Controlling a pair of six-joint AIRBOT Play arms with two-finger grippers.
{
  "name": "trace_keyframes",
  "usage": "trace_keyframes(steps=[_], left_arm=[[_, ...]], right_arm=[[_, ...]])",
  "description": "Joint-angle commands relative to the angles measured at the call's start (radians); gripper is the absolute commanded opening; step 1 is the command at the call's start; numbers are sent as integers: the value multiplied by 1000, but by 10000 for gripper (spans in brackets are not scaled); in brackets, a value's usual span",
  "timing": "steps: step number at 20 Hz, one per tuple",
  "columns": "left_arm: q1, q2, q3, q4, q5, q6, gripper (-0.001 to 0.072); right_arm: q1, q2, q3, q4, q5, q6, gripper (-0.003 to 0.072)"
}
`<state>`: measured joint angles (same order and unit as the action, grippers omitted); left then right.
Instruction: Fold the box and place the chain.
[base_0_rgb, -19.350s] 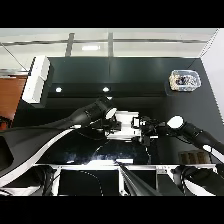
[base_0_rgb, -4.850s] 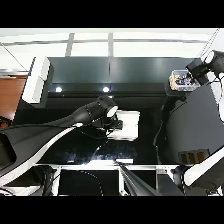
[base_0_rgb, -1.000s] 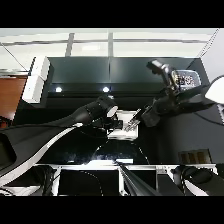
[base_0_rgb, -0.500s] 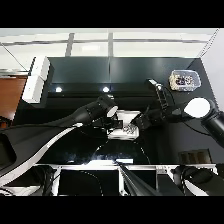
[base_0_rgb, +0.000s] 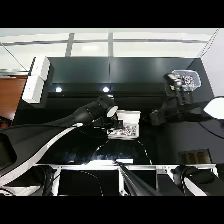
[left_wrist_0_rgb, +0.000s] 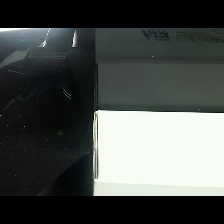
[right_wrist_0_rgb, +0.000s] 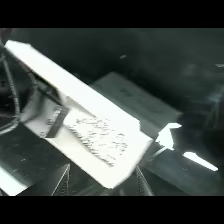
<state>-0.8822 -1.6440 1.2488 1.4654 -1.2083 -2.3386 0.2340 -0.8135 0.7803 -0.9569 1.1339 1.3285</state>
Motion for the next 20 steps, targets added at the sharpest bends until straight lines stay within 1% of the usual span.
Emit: trace_keyframes(steps=[1,5,6,7,8,11,14,15,18,20], left_arm=[[3,-11,-1,-39,-3,0,29],[5,-13,0,-59,5,-86,32],[5,-13,0,-66,3,-87,144],[5,-13,2,-70,-2,-108,389],[3,-13,13,-68,-8,-121,534],[4,7,91,-12,-26,-84,534],[19,57,177,31,-58,57,533],[28,90,178,35,-64,117,533],[54,194,169,94,-149,336,534],[89,288,114,131,-171,506,534]], right_arm=[[-118,96,6,-61,51,2,486],[-210,146,6,-83,90,1,485],[-217,147,6,-95,92,2,486],[-220,147,6,-110,93,1,485],[-220,147,6,-120,93,1,485],[-220,147,6,-121,92,2,485],[-220,147,6,-122,85,2,486],[-220,147,6,-122,81,3,486],[-220,147,6,-123,75,3,485],[-220,147,6,-139,74,3,485]])
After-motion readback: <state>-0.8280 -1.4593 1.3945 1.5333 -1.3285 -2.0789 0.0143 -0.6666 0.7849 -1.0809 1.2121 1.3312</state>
